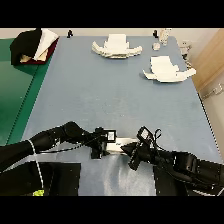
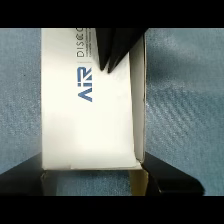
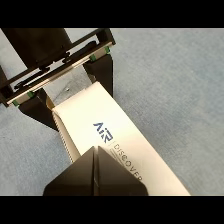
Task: Fold the box.
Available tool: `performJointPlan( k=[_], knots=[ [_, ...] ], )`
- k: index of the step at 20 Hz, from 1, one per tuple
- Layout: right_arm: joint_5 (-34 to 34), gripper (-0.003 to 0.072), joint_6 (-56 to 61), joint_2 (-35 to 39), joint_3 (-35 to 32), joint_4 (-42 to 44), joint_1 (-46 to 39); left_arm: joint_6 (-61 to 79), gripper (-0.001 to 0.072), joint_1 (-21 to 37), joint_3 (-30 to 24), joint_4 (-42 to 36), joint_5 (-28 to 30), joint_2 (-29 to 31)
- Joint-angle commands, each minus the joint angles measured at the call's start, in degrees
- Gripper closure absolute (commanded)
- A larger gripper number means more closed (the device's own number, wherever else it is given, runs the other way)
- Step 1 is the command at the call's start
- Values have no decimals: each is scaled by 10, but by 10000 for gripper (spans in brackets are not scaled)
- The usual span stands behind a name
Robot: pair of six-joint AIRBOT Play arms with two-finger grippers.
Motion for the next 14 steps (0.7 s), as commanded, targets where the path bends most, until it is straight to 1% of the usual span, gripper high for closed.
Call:
performJointPlan(
  k=[1, 2, 5, 7, 8, 11, 14],
  knots=[
    [21, 642, 0, 5, 2, -2, 0, 0, 314, 0, 0, 0, 0, 0],
    [21, 642, -2, 12, 6, -5, 0, 0, 314, 0, 0, 0, 0, 0],
    [15, 641, -2, 35, 25, -52, -4, 0, 314, 0, 0, 0, 0, 0],
    [-31, 641, -2, 40, 52, -89, -16, 0, 314, 0, 0, 0, 0, 0],
    [-69, 642, -2, 40, 71, -108, -23, 0, 314, 0, 0, 0, 0, 0],
    [-223, 651, 1, 40, 147, -172, -59, 0, 314, 0, 0, 0, 0, 0],
    [-369, 651, 17, 29, 243, -172, -133, 0, 314, 0, 0, 0, 0, 0]
  ],
)
